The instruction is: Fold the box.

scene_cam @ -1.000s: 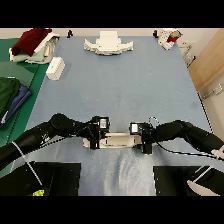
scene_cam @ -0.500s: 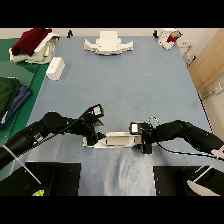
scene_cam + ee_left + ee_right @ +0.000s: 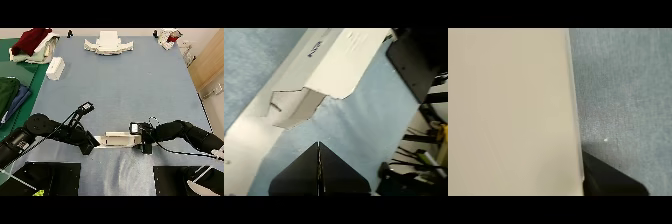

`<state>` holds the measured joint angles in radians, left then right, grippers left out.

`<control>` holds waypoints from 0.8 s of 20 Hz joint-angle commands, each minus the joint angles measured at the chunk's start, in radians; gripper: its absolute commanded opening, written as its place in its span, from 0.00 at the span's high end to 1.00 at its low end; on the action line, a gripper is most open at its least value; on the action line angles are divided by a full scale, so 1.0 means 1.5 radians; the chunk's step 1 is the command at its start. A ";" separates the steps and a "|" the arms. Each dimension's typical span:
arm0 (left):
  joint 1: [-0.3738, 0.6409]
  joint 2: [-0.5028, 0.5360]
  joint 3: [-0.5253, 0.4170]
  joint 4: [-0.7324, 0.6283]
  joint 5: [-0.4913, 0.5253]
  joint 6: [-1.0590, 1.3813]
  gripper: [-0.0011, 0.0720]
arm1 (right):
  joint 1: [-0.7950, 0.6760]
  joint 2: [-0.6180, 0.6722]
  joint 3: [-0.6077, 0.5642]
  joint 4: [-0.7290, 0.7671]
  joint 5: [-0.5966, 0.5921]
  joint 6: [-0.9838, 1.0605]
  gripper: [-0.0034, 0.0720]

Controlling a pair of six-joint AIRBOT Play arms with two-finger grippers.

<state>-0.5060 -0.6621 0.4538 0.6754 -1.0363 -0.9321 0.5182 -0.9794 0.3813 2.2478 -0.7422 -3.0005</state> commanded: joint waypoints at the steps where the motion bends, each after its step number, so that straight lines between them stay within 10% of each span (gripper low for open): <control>1: -0.053 -0.053 0.003 -0.140 0.069 -0.072 0.97 | 0.001 0.000 0.000 0.000 0.000 0.000 0.23; 8: -0.004 -0.201 0.081 -0.181 0.204 -0.065 0.97 | 0.001 0.000 0.000 0.000 0.000 0.000 0.23; 16: 0.021 -0.361 0.081 -0.182 0.168 -0.089 0.97 | 0.001 0.000 0.000 0.000 0.000 0.000 0.23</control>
